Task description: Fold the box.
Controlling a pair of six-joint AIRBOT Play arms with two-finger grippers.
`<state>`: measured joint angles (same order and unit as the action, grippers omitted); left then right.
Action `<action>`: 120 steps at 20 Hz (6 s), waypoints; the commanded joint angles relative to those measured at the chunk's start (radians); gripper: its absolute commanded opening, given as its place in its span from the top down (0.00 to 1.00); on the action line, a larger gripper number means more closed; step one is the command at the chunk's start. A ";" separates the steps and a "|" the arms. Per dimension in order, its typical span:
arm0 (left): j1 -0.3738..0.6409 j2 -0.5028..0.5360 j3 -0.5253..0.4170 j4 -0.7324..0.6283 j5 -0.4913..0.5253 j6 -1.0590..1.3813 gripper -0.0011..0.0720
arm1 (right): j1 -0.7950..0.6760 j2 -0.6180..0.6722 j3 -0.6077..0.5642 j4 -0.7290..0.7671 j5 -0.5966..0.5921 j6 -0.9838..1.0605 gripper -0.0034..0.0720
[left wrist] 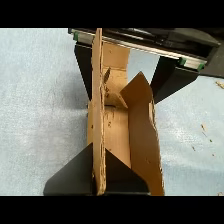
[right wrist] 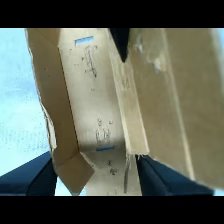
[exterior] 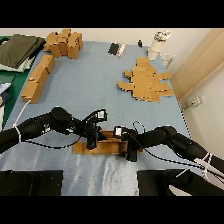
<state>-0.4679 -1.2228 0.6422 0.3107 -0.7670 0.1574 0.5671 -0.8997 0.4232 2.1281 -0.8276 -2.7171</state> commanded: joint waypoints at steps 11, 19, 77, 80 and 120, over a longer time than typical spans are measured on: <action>0.000 0.001 0.001 0.002 0.000 0.000 0.97 | -0.059 -0.111 -0.001 0.146 0.016 -0.235 0.00; 0.000 0.001 0.001 0.002 0.000 0.000 0.96 | -0.058 -0.124 -0.001 0.139 0.005 -0.235 0.19; -0.023 0.022 0.106 0.088 0.042 -1.205 0.97 | -0.058 -0.122 -0.001 0.132 -0.006 -0.231 0.19; -0.023 -0.058 0.119 0.171 0.058 -1.242 0.97 | -0.058 -0.122 -0.001 0.131 -0.005 -0.231 0.19; 0.330 0.458 -0.247 0.256 -0.199 -0.160 0.02 | -0.058 -0.123 0.000 0.120 -0.005 -0.231 0.19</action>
<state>-0.0849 -0.7662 0.4595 0.6437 -1.0451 -0.1646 0.5083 -1.0222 0.4229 2.2478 -0.8326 -2.9482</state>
